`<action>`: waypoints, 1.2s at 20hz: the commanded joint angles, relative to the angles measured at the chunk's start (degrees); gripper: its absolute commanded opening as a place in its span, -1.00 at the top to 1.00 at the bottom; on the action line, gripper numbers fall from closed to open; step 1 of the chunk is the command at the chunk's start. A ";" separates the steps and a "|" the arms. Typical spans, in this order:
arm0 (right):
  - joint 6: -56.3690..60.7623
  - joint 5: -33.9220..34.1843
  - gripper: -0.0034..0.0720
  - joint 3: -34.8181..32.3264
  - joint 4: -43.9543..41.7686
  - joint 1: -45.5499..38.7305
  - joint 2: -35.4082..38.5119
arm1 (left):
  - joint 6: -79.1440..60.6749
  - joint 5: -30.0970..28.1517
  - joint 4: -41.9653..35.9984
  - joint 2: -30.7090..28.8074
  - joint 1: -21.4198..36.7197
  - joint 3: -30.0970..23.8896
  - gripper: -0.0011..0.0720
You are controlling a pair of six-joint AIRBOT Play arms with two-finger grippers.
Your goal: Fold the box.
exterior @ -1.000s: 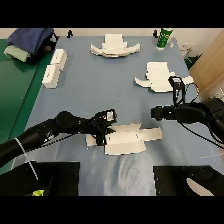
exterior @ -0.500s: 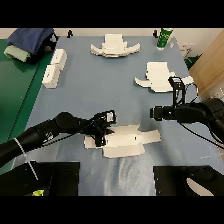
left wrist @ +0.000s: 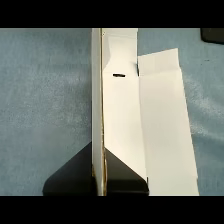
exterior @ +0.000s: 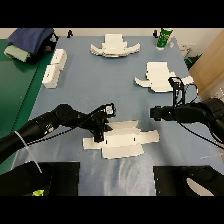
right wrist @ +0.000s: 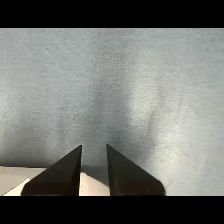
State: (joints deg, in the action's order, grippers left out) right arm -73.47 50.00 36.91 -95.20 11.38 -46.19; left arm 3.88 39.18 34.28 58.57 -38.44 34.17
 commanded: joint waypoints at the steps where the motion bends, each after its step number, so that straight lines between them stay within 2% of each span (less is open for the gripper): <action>1: 0.00 -0.02 0.26 0.02 -0.20 0.04 -0.07 | 0.07 0.52 0.20 2.97 0.20 0.15 0.93; 5: 0.00 0.00 0.26 0.02 -0.20 0.04 -0.07 | 0.07 0.52 0.02 3.89 0.20 0.15 0.93; 11: 0.00 0.07 0.26 0.02 -0.22 0.04 -0.07 | -1.60 3.89 0.02 3.56 0.20 0.17 0.93; 13: 0.00 0.15 0.26 0.02 -0.22 0.04 -0.07 | -3.04 2.21 -0.09 2.43 0.20 0.22 0.94; 17: 0.00 0.15 0.26 -0.09 -0.24 0.04 -0.07 | -5.25 -6.62 -0.02 -2.73 0.17 0.22 0.94; 20: 0.00 0.20 0.26 -0.09 -0.24 0.04 -0.28 | -6.03 -6.12 0.02 -5.18 -0.68 -0.33 0.94; 24: 0.02 0.13 0.26 -0.09 -0.26 0.04 -0.28 | -6.49 -6.16 0.04 -3.06 -4.28 -2.60 0.93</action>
State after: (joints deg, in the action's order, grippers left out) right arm -73.47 50.17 36.84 -95.44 11.38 -46.44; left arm -1.96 33.69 34.26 54.87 -40.86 32.80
